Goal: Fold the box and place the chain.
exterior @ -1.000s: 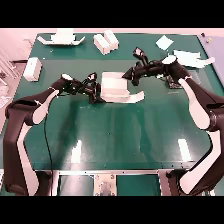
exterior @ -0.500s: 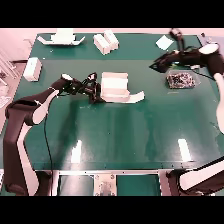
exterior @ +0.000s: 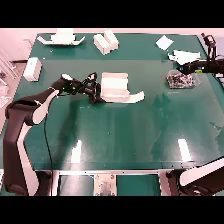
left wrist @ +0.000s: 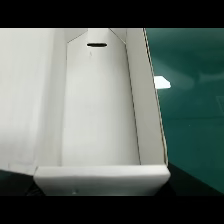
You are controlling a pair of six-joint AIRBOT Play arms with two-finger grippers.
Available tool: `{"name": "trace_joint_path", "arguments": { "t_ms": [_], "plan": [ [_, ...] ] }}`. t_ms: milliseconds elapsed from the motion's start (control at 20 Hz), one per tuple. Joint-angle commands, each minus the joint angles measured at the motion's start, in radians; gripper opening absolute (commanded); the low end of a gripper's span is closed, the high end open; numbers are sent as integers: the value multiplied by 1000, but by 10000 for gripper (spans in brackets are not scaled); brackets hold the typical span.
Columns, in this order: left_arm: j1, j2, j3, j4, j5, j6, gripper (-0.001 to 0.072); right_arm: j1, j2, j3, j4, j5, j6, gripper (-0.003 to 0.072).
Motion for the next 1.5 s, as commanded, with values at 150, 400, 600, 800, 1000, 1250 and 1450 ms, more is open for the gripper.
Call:
{"name": "trace_joint_path", "arguments": {
  "t_ms": [150,400,600,800,1000,1250,1450],
  "plan": [
    [1,0,0,0,0,0,398,-17,-97,0,-50,-117,8,512],
    [1,0,0,0,0,0,398,-12,-106,0,-157,-120,30,512],
    [1,0,0,0,1,0,398,0,-106,0,-166,-86,31,512],
    [1,0,0,0,1,0,398,23,-109,-1,-237,-75,64,511],
    [1,0,0,0,1,0,398,45,-126,-2,-253,-43,64,435],
    [1,0,0,0,1,0,398,48,-125,1,-256,-45,64,15],
    [1,0,0,0,1,0,398,48,-80,13,-256,-44,121,13]
  ]
}}
